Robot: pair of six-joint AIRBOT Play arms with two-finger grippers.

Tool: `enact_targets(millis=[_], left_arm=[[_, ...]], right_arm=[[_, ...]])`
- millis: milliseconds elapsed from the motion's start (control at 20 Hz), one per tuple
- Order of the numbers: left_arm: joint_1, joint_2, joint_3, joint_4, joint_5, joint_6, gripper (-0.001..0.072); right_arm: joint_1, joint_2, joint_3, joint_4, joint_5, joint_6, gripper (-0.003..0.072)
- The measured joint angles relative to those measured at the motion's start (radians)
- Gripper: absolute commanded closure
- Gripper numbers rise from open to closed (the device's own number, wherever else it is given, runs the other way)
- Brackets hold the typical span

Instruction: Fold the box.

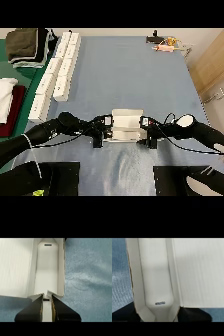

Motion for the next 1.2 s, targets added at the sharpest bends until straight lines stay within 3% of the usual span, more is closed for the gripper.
enact_targets(millis=[150, 200, 250, 300, 550, 600, 650, 700, 750, 950, 1200], left_arm=[[-0.007, -0.001, 0.000, -0.035, 0.001, 0.014, 0.0532], [-0.009, -0.002, 0.000, -0.043, 0.001, 0.016, 0.0412], [-0.010, -0.004, 0.000, -0.052, 0.001, 0.018, 0.0121], [-0.011, -0.007, 0.000, -0.058, -0.002, 0.018, 0.0019], [-0.011, -0.025, 0.000, -0.076, -0.024, 0.015, 0.0021], [-0.011, -0.026, 0.000, -0.076, -0.027, 0.013, 0.0026], [-0.011, -0.027, 0.000, -0.076, -0.028, 0.007, 0.0211], [-0.011, -0.027, 0.000, -0.069, -0.033, -0.011, 0.0515], [-0.011, -0.024, 0.000, -0.050, -0.035, -0.028, 0.0665], [-0.011, 0.040, 0.001, 0.106, -0.035, -0.233, 0.0668], [-0.009, 0.255, 0.006, 0.370, -0.097, -0.848, 0.0668]], right_arm=[[0.000, 0.000, 0.000, 0.001, 0.000, 0.000, 0.0109], [0.000, 0.000, 0.000, 0.001, 0.000, 0.000, 0.0108], [0.000, 0.000, 0.000, 0.001, 0.000, 0.000, 0.0108], [0.000, 0.000, 0.000, 0.000, 0.001, -0.001, 0.0109], [0.000, 0.000, 0.000, 0.000, 0.001, -0.002, 0.0109], [0.000, 0.000, 0.000, 0.000, 0.001, -0.002, 0.0108], [0.000, 0.000, 0.000, 0.001, 0.001, -0.001, 0.0109], [0.000, 0.000, 0.000, 0.001, 0.000, 0.000, 0.0109], [0.000, 0.000, 0.000, 0.002, 0.000, 0.001, 0.0109], [0.000, 0.000, 0.000, 0.005, -0.001, 0.003, 0.0109], [0.000, 0.000, 0.000, 0.003, -0.001, 0.002, 0.0109]])
